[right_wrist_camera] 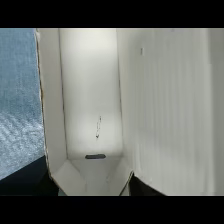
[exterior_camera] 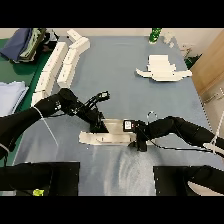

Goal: Fold the box.

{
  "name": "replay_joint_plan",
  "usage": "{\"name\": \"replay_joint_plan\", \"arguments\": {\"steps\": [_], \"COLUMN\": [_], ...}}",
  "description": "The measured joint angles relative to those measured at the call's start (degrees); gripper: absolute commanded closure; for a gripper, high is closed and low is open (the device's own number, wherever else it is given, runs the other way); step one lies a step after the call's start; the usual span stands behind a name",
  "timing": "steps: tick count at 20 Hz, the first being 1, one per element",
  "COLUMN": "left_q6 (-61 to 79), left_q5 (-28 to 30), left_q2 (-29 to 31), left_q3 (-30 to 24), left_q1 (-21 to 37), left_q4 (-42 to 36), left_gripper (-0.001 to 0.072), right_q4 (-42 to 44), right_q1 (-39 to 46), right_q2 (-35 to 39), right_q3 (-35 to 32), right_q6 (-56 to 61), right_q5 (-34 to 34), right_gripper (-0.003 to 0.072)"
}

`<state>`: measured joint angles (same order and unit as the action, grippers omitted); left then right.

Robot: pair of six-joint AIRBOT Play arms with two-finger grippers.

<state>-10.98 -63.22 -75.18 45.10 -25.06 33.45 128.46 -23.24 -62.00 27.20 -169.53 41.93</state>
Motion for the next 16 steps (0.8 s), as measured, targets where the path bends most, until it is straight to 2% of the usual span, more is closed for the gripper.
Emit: {"name": "replay_joint_plan", "arguments": {"steps": [3, 4, 5, 7, 10, 12, 16], "left_q6": [-11.74, -16.41, -20.68, -29.2, -38.58, -41.81, -46.31], "left_q5": [-3.28, -5.31, -7.32, -12.24, -16.02, -13.66, -3.8], "left_q2": [3.41, 4.9, 6.16, 8.11, 9.38, 9.49, 8.0], "left_q3": [0.68, 0.83, 0.96, 0.96, 0.55, 0.59, 2.84], "left_q1": [0.92, 1.16, 1.36, 1.46, -0.59, -3.32, -5.73], "left_q4": [8.33, 11.85, 14.14, 17.59, 13.75, 8.68, 2.82], "left_gripper": [0.0287, 0.0471, 0.0696, 0.0695, 0.0696, 0.0696, 0.0695], "right_q4": [-0.11, -0.13, -0.13, -0.13, -0.13, -0.13, -0.13], "right_q1": [0.0, -0.02, -0.02, 0.0, 0.0, 0.0, 0.0], "right_q2": [0.0, 0.0, 0.0, 0.0, 0.0, 0.0, 0.0], "right_q3": [0.0, 0.0, 0.0, 0.0, 0.0, 0.0, -0.02], "right_q6": [0.02, 0.07, 0.09, 0.11, 0.11, 0.13, 0.15], "right_q5": [-0.07, -0.09, -0.13, -0.13, -0.15, -0.2, -0.22], "right_gripper": [0.0201, 0.0201, 0.0201, 0.0201, 0.0201, 0.0201, 0.0201]}}
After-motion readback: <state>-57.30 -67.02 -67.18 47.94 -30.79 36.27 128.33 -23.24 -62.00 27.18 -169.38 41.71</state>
